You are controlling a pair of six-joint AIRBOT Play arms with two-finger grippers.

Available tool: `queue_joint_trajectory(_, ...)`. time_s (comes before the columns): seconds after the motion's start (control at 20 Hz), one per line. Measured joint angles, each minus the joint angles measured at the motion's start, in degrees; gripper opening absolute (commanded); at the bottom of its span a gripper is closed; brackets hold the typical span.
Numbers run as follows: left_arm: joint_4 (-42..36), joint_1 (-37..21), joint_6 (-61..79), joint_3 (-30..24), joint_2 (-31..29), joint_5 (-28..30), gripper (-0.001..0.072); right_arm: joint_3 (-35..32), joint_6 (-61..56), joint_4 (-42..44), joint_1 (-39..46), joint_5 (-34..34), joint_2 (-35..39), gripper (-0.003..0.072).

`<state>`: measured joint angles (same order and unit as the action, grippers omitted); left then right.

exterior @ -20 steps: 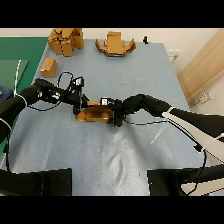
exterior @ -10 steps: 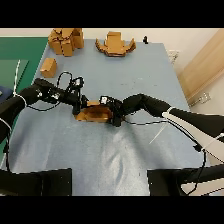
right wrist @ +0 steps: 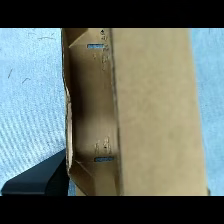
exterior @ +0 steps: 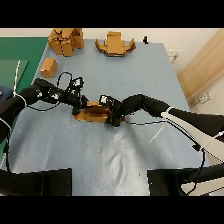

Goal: Fold the box.

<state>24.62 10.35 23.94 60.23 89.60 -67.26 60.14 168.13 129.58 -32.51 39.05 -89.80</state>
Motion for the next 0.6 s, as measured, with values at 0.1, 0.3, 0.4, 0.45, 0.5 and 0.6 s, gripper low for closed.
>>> queue_joint_trajectory(0.1, -0.02, 0.0, 0.0, 0.0, 0.0, 0.0, 0.0023, 0.04, -0.07, -0.17, 0.0, -0.02, -0.07, 0.0077)
queue_joint_trajectory(0.3, 0.2, -0.15, -0.61, 0.07, -0.02, 0.81, 0.0696, 0.07, -0.04, -0.59, -0.07, -0.26, -0.11, 0.0077)
queue_joint_trajectory(0.4, 0.37, -0.76, -3.37, 0.72, -0.2, 1.2, 0.0696, 0.07, -0.04, -0.83, -0.02, -0.24, -0.13, 0.0077)
queue_joint_trajectory(0.45, 0.81, -1.44, -5.16, 1.2, -0.52, 1.2, 0.0694, 0.07, -0.04, -0.85, 0.02, -0.24, -0.13, 0.0077)
queue_joint_trajectory(0.5, 1.6, -2.27, -7.37, 1.73, -0.92, 1.33, 0.0411, 0.04, -0.04, -0.94, 0.02, -0.24, -0.13, 0.0077)
queue_joint_trajectory(0.6, 5.05, -4.52, -13.33, 2.62, -2.19, 0.13, 0.0014, 0.07, -0.04, -1.05, 0.02, -0.22, -0.11, 0.0077)
